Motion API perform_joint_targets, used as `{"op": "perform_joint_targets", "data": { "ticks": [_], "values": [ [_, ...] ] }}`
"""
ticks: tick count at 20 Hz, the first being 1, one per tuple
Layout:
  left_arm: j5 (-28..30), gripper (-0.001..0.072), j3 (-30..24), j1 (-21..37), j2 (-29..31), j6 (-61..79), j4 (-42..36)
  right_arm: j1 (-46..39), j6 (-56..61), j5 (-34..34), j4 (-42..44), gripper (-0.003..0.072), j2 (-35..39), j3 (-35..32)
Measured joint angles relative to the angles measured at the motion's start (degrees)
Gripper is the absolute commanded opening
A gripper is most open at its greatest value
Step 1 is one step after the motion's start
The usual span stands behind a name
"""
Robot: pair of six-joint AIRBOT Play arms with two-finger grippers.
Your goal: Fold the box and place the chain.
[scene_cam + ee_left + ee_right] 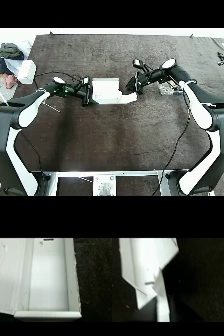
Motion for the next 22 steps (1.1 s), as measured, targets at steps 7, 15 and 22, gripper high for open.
{"op": "perform_joint_targets", "data": {
  "ticks": [7, 15, 22],
  "values": [
    [0.0, 0.0355, 0.0, 0.0, 0.0, 0.0, 0.0, 4.1, 4.0, 0.3, 8.6, -0.0011, 1.0, -0.5],
    [0.0, 0.0355, 0.0, 0.0, 0.0, 0.0, 0.0, 7.2, 5.8, -14.3, 8.9, -0.0012, -2.3, -0.5],
    [0.0, 0.0354, 0.0, 0.0, 0.0, 0.0, 0.0, 7.5, 6.6, -17.4, 7.0, -0.0012, -5.2, -0.5]
  ]
}}
